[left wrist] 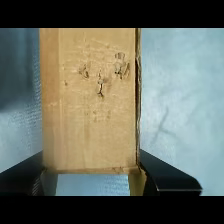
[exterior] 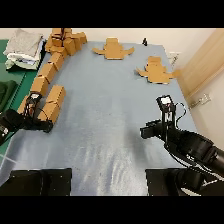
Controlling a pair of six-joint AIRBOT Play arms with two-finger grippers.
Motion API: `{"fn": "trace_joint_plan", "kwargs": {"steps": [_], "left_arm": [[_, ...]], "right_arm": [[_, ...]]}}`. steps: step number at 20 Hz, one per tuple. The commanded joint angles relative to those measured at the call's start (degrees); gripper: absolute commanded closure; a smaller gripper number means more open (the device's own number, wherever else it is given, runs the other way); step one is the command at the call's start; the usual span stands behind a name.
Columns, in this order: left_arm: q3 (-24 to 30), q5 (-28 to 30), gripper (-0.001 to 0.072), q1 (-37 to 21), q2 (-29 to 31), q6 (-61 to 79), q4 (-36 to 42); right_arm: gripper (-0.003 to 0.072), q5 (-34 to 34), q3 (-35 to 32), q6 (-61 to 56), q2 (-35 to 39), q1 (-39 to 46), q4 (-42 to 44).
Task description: Fold the box.
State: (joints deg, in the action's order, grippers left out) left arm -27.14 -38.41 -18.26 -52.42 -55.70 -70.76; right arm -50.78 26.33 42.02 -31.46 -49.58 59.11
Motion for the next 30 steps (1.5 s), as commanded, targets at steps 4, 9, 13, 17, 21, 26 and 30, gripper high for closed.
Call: {"fn": "trace_joint_plan", "kwargs": {"steps": [4,9,13,17,21,26,30], "left_arm": [[-7.4,12.1,0.0218,2.4,-10.9,-1.3,2.1],[-16.7,13.0,0.0218,5.4,-22.7,-1.3,2.9],[-23.6,12.9,0.0218,5.8,-29.8,-1.4,5.7],[-28.1,13.0,0.0218,5.8,-31.6,-1.4,5.7],[-30.6,13.3,0.0218,5.7,-33.9,-1.4,5.7],[-30.6,15.3,0.0218,5.7,-36.2,-1.3,5.7],[-30.6,15.4,0.0218,5.7,-36.2,-1.3,5.7]], "right_arm": [[0.068,1.0,0.0,0.0,0.0,0.0,0.0],[0.068,1.0,0.0,0.0,0.0,0.0,0.0],[0.068,1.0,0.0,0.0,0.0,0.0,0.3],[0.068,1.0,0.0,0.0,0.0,0.0,0.7],[0.068,1.0,0.0,0.0,0.0,0.0,0.7],[0.068,1.0,0.0,0.0,0.0,0.0,0.7],[0.068,1.0,0.0,0.0,0.0,0.0,0.7]]}}
